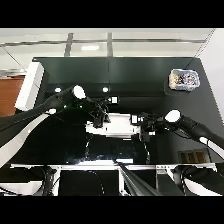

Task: Fold the box and place the chain.

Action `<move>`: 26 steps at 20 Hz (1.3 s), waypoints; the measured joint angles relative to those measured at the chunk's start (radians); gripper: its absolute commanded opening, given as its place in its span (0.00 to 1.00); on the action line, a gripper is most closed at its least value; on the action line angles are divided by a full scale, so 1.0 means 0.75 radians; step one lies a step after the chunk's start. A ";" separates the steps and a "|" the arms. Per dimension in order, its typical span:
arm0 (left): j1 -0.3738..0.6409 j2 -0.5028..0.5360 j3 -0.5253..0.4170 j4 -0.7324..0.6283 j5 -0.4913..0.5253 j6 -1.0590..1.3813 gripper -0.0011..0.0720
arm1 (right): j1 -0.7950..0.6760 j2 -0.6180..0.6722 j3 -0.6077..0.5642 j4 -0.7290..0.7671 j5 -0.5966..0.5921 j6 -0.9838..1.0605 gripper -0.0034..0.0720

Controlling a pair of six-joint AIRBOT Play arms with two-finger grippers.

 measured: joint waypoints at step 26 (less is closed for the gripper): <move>0.080 0.174 0.081 0.313 -0.259 -0.485 0.05 | 0.000 -0.001 0.001 -0.033 -0.018 0.019 0.31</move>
